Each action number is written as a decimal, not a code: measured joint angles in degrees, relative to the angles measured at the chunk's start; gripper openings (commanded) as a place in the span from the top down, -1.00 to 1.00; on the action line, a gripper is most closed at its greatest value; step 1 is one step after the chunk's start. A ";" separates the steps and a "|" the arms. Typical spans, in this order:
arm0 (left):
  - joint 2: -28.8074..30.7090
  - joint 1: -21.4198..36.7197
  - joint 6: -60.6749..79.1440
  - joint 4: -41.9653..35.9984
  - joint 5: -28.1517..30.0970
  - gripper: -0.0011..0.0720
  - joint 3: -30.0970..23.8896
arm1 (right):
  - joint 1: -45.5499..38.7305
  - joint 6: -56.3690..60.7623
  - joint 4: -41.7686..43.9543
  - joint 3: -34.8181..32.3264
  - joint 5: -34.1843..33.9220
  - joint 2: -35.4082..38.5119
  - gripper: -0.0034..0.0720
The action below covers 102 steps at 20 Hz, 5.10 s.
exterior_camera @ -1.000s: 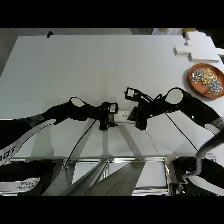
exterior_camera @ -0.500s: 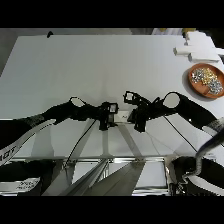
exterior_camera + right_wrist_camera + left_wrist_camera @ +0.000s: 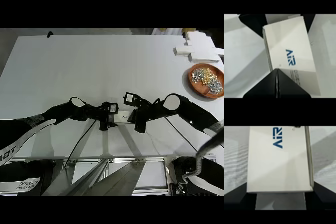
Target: Fold the box and place the chain.
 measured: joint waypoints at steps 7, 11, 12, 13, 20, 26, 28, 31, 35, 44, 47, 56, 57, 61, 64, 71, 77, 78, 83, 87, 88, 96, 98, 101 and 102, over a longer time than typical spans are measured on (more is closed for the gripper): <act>0.00 0.02 0.02 0.02 0.04 0.77 0.02 | -10.78 16.65 -3.82 2.75 2.21 10.75 0.86; 0.00 0.02 0.15 0.04 0.02 0.77 0.02 | -21.75 42.56 -15.41 3.02 8.79 12.90 0.86; 0.00 0.04 0.15 0.04 0.02 0.77 0.02 | -24.11 48.06 -18.58 3.02 9.94 13.09 0.86; 0.00 0.02 0.15 0.07 0.02 0.77 0.02 | -25.83 52.15 -20.96 3.04 10.47 13.25 0.86; 0.00 0.02 0.15 0.07 0.00 0.77 0.02 | -30.12 62.69 -28.89 3.06 16.74 13.60 0.86; 0.00 0.02 0.15 0.09 0.00 0.77 0.02 | -30.53 63.73 -30.23 3.06 20.22 13.60 0.86; 0.00 0.02 0.15 0.09 0.00 0.77 0.02 | -30.56 63.93 -30.36 3.06 20.63 13.60 0.86; 0.00 0.02 0.17 0.09 -0.02 0.78 0.02 | -30.58 63.95 -30.45 3.06 20.92 13.60 0.86; 0.00 -0.11 0.17 -0.63 -0.35 0.78 0.00 | -30.58 63.98 -30.56 3.06 21.07 13.60 0.86; 12.04 5.16 -9.18 11.04 -0.74 0.78 0.00 | -30.58 64.00 -30.56 3.06 21.11 13.60 0.86; 20.06 11.52 -17.81 15.74 -0.87 0.77 0.00 | -30.58 64.00 -30.56 3.06 21.11 13.60 0.86; 35.63 42.69 -56.02 35.60 -4.20 0.55 -0.26 | -30.58 64.00 -30.58 3.06 21.14 13.62 0.86; 35.50 45.90 -60.13 37.70 -4.92 0.55 -0.46 | -30.58 64.00 -30.58 3.06 21.14 13.64 0.86; 32.79 54.42 -70.84 44.44 -6.99 0.55 -2.40 | -30.58 64.00 -30.58 3.06 21.11 13.64 0.86; 29.51 57.11 -76.24 50.10 -7.89 0.53 -3.87 | -30.58 64.00 -30.58 3.06 21.11 13.64 0.86; 24.41 58.69 -82.34 56.85 -13.18 -0.94 -4.81 | -30.58 64.02 -30.56 3.06 21.11 13.64 0.86; 27.43 58.80 -83.41 59.34 -17.94 -0.93 -4.90 | -30.58 64.02 -30.56 3.06 21.11 13.64 0.86; 29.46 58.77 -83.43 59.41 -17.90 -0.93 -4.90 | -30.58 64.04 -30.56 3.06 21.09 13.64 0.86; 45.90 56.15 -83.58 59.12 -17.66 -0.91 -4.90 | -30.58 64.02 -30.56 3.06 21.09 13.64 0.86; 57.88 52.48 -85.64 59.08 -24.33 0.95 -4.90 | -30.58 64.02 -30.56 3.06 21.09 13.64 0.86; 59.84 51.87 -86.36 59.12 -26.60 0.95 -4.90 | -30.58 64.02 -30.56 3.06 21.09 13.64 0.86; 65.75 49.94 -97.42 59.60 -37.83 0.82 -5.51 | -30.58 64.00 -30.56 3.06 21.07 13.64 0.86; 65.94 49.88 -98.82 59.91 -37.13 0.48 -7.06 | -30.58 64.00 -30.56 3.06 21.07 13.64 0.86; 66.12 49.83 -99.78 61.20 -34.93 0.48 -10.86 | -30.58 64.00 -30.56 3.06 21.07 13.64 0.86; 66.18 49.83 -100.00 61.72 -34.18 0.47 -12.11 | -30.58 64.00 -30.56 3.06 21.07 13.64 0.86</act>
